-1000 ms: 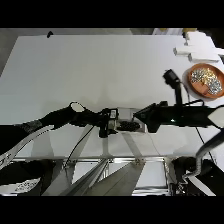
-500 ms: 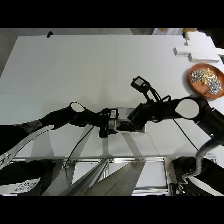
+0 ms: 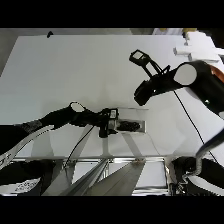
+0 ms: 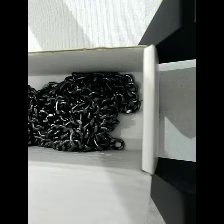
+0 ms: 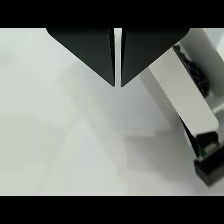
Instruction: Fold the box and place the chain.
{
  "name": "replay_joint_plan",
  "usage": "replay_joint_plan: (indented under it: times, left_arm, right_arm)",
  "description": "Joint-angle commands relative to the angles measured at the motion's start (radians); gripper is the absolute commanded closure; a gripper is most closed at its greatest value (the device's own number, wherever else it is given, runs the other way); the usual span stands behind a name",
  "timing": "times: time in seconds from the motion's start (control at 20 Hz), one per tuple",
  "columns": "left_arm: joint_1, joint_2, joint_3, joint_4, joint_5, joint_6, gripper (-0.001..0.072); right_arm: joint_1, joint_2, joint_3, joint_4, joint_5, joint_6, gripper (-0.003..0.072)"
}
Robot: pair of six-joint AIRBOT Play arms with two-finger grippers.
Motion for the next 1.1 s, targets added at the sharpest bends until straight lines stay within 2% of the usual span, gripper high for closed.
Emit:
replay_joint_plan:
  times: [0.0, 0.25, 0.3, 0.4, 0.55, 0.75, 0.8, 0.9, 1.05]
  left_arm:
    - [0.000, 0.000, 0.000, 0.000, 0.000, 0.000, 0.0643]
    - [0.000, 0.000, 0.000, 0.000, 0.000, 0.000, 0.0643]
    - [0.000, 0.000, 0.000, 0.000, 0.000, 0.000, 0.0643]
    - [0.000, 0.000, 0.000, 0.000, 0.000, 0.000, 0.0643]
    - [0.000, 0.000, 0.000, 0.000, 0.000, 0.000, 0.0643]
    - [0.000, 0.000, 0.000, 0.001, 0.000, 0.000, 0.0643]
    - [0.000, 0.000, 0.000, 0.000, 0.000, 0.000, 0.0643]
    - [0.000, 0.000, 0.000, 0.000, 0.000, 0.000, 0.0643]
    - [0.000, 0.000, 0.000, 0.000, 0.000, 0.000, 0.0643]
  right_arm:
    - [0.009, -0.034, -0.071, 0.061, 0.032, -0.155, 0.0651]
    - [0.089, 0.054, -0.211, 0.130, 0.022, -0.276, 0.0623]
    - [0.100, 0.087, -0.228, 0.128, 0.011, -0.281, 0.0601]
    - [0.110, 0.168, -0.275, 0.130, -0.044, -0.282, 0.0508]
    - [0.116, 0.243, -0.357, 0.130, -0.086, -0.288, 0.0506]
    - [0.140, 0.252, -0.424, 0.124, -0.081, -0.336, 0.0481]
    - [0.155, 0.252, -0.431, 0.116, -0.097, -0.335, 0.0476]
    - [0.179, 0.252, -0.433, 0.095, -0.142, -0.335, 0.0418]
    - [0.182, 0.253, -0.433, 0.046, -0.210, -0.312, 0.0418]
